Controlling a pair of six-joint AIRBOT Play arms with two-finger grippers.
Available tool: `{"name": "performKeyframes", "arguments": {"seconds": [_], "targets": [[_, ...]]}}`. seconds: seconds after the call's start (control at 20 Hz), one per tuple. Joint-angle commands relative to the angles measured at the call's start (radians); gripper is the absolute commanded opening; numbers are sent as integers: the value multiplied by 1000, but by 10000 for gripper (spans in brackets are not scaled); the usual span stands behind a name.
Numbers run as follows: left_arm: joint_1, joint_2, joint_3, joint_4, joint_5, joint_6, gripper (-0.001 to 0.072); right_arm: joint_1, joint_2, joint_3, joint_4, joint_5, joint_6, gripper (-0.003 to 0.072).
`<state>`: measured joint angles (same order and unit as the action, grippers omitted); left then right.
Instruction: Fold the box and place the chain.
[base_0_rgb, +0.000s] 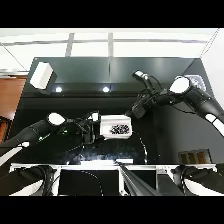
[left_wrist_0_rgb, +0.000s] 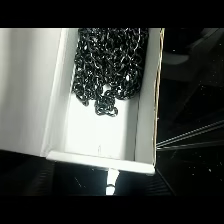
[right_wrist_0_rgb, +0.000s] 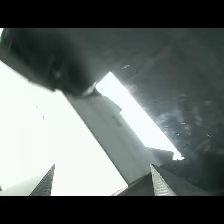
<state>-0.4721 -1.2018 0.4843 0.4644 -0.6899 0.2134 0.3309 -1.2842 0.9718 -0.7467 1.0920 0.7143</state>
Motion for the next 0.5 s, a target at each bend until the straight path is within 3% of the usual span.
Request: {"name": "performKeyframes", "arguments": {"seconds": [0.0, 0.15, 0.45], "targets": [[0, -1, 1, 2, 2, -3, 327, 29, -1, 3, -17, 119, -249, 698], [0, -1, 1, 2, 2, -3, 327, 49, 12, 3, -14, 124, -394, 698], [0, -1, 1, 2, 1, -1, 328, 120, -4, -6, -18, 95, -416, 698]]}}
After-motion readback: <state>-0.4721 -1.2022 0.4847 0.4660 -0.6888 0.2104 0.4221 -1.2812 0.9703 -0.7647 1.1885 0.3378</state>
